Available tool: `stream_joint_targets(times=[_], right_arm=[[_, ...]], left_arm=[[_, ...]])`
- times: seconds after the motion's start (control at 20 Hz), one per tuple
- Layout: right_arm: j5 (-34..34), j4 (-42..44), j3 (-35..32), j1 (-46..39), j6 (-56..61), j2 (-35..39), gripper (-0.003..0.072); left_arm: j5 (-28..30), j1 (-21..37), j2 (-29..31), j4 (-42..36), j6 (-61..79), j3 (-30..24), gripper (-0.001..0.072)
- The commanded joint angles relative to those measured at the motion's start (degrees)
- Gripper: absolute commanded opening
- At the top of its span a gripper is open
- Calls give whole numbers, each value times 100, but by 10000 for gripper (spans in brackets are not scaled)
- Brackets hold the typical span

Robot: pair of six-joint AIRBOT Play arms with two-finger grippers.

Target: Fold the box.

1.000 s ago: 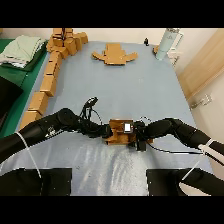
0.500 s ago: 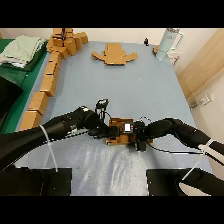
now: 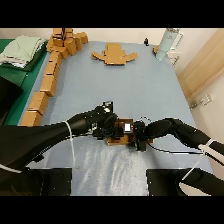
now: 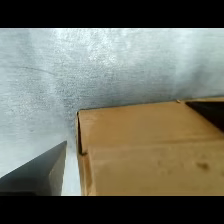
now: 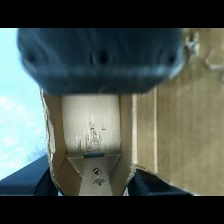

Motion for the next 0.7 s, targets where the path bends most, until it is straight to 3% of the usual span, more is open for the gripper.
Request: stream_joint_targets(times=[0.0,0.45,0.55,0.6,0.65], right_arm=[[2,0,2,4,2,4,543],[2,0,2,2,2,4,543],[2,0,2,4,2,4,544],[2,0,2,4,2,4,543],[2,0,2,2,2,4,543]], left_arm=[[-7,-33,-260,122,-208,157,514],[103,-20,-380,407,-197,155,510],[90,-20,-378,404,-190,155,196],[94,-22,-378,404,-190,155,92],[92,-22,-378,402,-192,155,81]])
